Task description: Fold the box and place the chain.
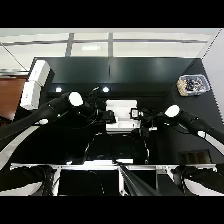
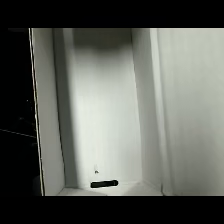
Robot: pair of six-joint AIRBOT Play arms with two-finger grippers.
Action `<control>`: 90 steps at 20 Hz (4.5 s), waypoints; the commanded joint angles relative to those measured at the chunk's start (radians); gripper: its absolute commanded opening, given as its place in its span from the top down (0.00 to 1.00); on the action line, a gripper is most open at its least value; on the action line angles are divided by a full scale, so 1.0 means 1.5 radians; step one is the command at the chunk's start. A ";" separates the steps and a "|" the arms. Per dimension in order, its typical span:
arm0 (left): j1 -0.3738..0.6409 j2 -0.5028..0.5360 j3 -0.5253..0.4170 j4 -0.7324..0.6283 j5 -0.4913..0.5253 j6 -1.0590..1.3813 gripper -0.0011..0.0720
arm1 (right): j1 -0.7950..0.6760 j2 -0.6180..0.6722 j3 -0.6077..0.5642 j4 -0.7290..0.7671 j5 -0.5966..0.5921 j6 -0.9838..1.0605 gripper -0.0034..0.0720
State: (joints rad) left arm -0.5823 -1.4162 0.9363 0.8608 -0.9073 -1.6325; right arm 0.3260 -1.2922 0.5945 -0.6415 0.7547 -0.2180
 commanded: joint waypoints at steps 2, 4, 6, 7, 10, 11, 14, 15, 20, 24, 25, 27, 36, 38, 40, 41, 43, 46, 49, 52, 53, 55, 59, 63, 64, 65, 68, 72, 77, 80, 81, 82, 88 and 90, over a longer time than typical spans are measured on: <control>-0.019 0.000 0.015 0.121 0.006 -0.096 0.14 | 0.000 0.000 0.000 0.001 0.000 0.000 0.73; -0.031 -0.001 0.027 0.162 0.006 -0.123 0.14 | 0.000 0.000 0.000 0.001 0.000 0.000 0.73; -0.042 -0.001 0.037 0.196 0.000 -0.151 0.14 | 0.000 0.000 0.000 0.001 0.000 0.000 0.73; -0.047 -0.002 0.042 0.211 -0.008 -0.163 0.14 | 0.000 0.000 0.000 0.001 0.000 0.000 0.73; -0.070 -0.007 0.064 0.267 -0.042 -0.192 0.14 | 0.000 0.000 0.000 0.001 0.000 0.000 0.73; -0.077 -0.008 0.071 0.272 -0.049 -0.194 0.14 | 0.000 0.000 0.000 0.001 0.000 0.000 0.73; -0.086 -0.008 0.086 0.269 -0.053 -0.208 0.14 | 0.000 0.000 0.000 0.001 0.000 0.000 0.73; -0.089 -0.008 0.089 0.264 -0.054 -0.209 0.14 | 0.000 0.000 0.000 0.001 0.000 0.000 0.73; -0.115 -0.009 0.090 0.275 -0.043 -0.258 0.29 | 0.000 0.000 0.000 0.001 -0.001 0.001 0.73; -0.141 -0.027 0.103 0.347 -0.067 -0.348 0.29 | 0.000 0.000 0.000 0.001 -0.001 0.000 0.73; -0.146 -0.037 0.114 0.361 -0.079 -0.359 0.29 | 0.000 0.000 0.000 0.001 -0.001 0.001 0.73; -0.151 -0.064 0.141 0.383 -0.109 -0.373 0.29 | 0.000 0.000 0.000 0.001 -0.001 0.001 0.73; -0.151 -0.131 0.206 0.433 -0.220 -0.449 0.31 | 0.000 0.000 0.000 0.002 0.000 0.001 0.73; -0.152 -0.131 0.206 0.438 -0.238 -0.469 0.32 | 0.000 0.000 0.000 0.002 0.000 0.001 0.73; -0.152 -0.132 0.212 0.439 -0.227 -0.486 0.32 | 0.000 0.000 0.000 0.002 0.000 0.001 0.73; -0.152 -0.132 0.216 0.438 -0.220 -0.488 0.32 | 0.000 0.000 0.000 0.002 0.000 0.001 0.73; -0.152 -0.135 0.223 0.438 -0.218 -0.492 0.32 | 0.000 0.000 0.000 0.002 0.000 0.001 0.73; -0.152 -0.140 0.225 0.434 -0.212 -0.508 0.32 | 0.000 0.000 0.000 0.002 0.000 0.001 0.73; -0.152 -0.149 0.225 0.430 -0.221 -0.508 0.53 | 0.000 0.000 0.000 0.002 0.000 0.001 0.73; -0.158 -0.151 0.225 0.430 -0.209 -0.508 0.53 | 0.000 0.000 0.000 0.002 0.000 0.001 0.73; -0.159 -0.151 0.225 0.428 -0.200 -0.508 0.53 | 0.000 0.000 0.000 0.002 0.000 0.001 0.73; -0.159 -0.152 0.225 0.408 -0.180 -0.508 0.53 | 0.000 0.000 0.000 0.003 0.000 0.001 0.73; -0.159 -0.156 0.225 0.402 -0.181 -0.508 0.89 | 0.000 0.000 0.000 0.004 0.000 0.001 0.73; -0.159 -0.156 0.225 0.403 -0.182 -0.508 0.95 | 0.000 0.000 0.000 0.004 0.000 0.001 0.73; -0.159 -0.156 0.226 0.402 -0.182 -0.508 0.94 | 0.000 0.000 0.000 0.004 0.000 0.001 0.73; -0.159 -0.156 0.226 0.402 -0.181 -0.508 0.77 | 0.000 0.000 0.000 0.004 0.000 0.001 0.73; -0.158 -0.156 0.226 0.403 -0.184 -0.508 0.46 | 0.000 0.000 0.000 0.004 0.000 0.001 0.73; -0.158 -0.156 0.226 0.404 -0.183 -0.505 0.83 | 0.000 0.000 0.000 0.004 0.000 0.001 0.73; -0.159 -0.156 0.228 0.413 -0.187 -0.498 0.95 | 0.000 0.000 0.000 0.003 0.000 0.001 0.73; -0.156 -0.156 0.241 0.419 -0.193 -0.485 0.95 | 0.000 0.009 0.000 -0.001 -0.030 0.085 0.00; -0.155 -0.156 0.245 0.422 -0.193 -0.485 0.95 | -0.003 0.020 0.001 -0.014 -0.032 0.114 0.00; -0.154 -0.156 0.247 0.425 -0.193 -0.485 0.95 | -0.006 0.032 0.001 -0.033 -0.019 0.129 0.00; -0.154 -0.157 0.246 0.433 -0.193 -0.467 0.95 | -0.011 0.080 0.001 -0.173 0.065 0.181 0.00; -0.154 -0.157 0.246 0.433 -0.193 -0.467 0.95 | -0.011 0.080 0.001 -0.158 0.061 0.181 0.00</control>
State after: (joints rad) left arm -0.8139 -1.6512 1.3048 1.5002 -1.1969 -2.3425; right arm 0.3107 -1.1839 0.5945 -0.8452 0.8230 0.0273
